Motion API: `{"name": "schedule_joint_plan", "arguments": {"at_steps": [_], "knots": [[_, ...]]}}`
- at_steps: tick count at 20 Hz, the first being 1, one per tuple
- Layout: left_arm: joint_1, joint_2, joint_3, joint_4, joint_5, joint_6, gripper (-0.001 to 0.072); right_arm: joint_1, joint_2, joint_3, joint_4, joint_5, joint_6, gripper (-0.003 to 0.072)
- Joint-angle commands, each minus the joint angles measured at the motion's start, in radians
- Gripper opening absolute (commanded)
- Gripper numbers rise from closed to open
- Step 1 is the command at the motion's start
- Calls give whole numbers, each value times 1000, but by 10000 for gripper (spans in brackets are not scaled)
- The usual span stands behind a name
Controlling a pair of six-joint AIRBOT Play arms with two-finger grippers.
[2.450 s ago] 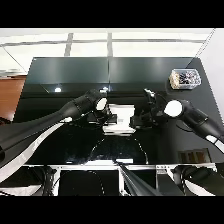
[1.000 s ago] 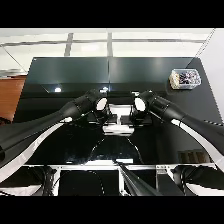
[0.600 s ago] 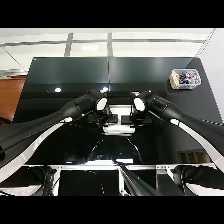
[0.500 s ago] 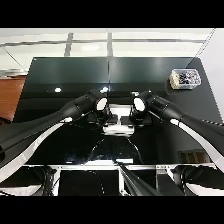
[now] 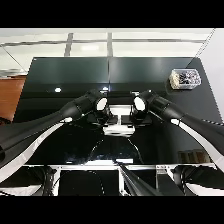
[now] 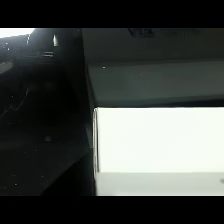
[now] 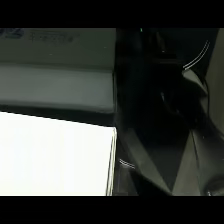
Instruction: Fold the box and place the chain.
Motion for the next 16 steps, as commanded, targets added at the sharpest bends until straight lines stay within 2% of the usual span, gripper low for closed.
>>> {"name": "schedule_joint_plan", "arguments": {"at_steps": [1,4,7,9,10,11,12,14,15,16], "knots": [[0,0,0,-3,-1,-1,30,-19,16,1,-7,17,-54,338],[0,0,0,-3,-1,-1,29,-23,95,1,-18,41,-172,338],[0,0,0,-3,0,-1,29,-25,272,1,-82,114,-294,333],[0,0,0,-3,0,-1,29,-44,402,1,-289,117,-299,333],[0,0,0,-3,0,-1,30,-63,450,0,-447,104,-299,333],[0,0,0,-3,0,-1,30,-94,483,0,-616,84,-297,333],[0,0,0,-3,0,-1,30,-143,494,0,-721,37,-294,333],[0,0,0,-3,0,-1,30,-300,489,-19,-737,-180,-292,334],[0,0,0,-3,0,-1,30,-392,481,-47,-698,-331,-291,454],[0,0,0,-3,0,-1,30,-476,459,-70,-649,-447,-291,720]]}}
